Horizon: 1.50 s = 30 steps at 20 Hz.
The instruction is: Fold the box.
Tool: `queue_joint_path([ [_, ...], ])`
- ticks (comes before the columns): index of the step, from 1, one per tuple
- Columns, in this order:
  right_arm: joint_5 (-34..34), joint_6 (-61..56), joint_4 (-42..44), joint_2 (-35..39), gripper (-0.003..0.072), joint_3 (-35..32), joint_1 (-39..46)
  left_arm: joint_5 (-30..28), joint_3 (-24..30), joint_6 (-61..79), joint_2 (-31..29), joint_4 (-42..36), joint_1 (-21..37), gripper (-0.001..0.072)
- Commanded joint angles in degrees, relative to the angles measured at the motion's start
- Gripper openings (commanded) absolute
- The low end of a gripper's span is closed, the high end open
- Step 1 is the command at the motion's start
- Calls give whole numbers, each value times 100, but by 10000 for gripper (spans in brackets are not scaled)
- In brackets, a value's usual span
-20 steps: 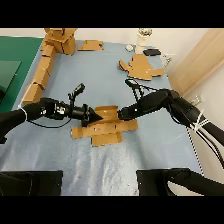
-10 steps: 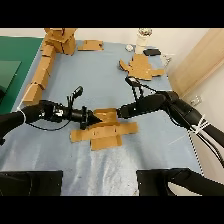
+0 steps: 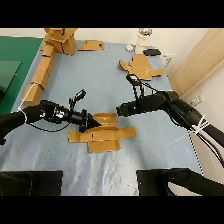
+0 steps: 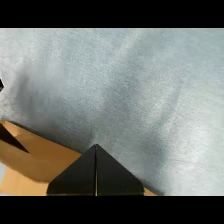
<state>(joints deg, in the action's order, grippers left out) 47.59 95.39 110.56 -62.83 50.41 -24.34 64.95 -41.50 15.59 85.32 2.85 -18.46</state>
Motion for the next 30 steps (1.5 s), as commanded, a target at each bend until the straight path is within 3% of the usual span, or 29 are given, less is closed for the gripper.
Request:
queue_joint_path([
  [1,-20,-7,-2,4,4,-2,-7,87,2,85,-13,-122,-127,12],
  [8,-20,-4,-28,2,4,-2,-7,367,2,109,-138,-448,-149,13],
  [11,-24,-4,-28,2,4,-2,-7,-24,2,160,-138,-280,-282,12],
  [17,-20,-4,-28,2,4,-2,-7,-203,2,348,-140,-280,-544,12],
  [21,-22,-4,-26,2,4,-2,-9,-520,2,31,-138,153,-544,13],
  [30,-24,-4,-24,4,4,-2,-9,-627,2,-225,-282,828,-540,13],
])
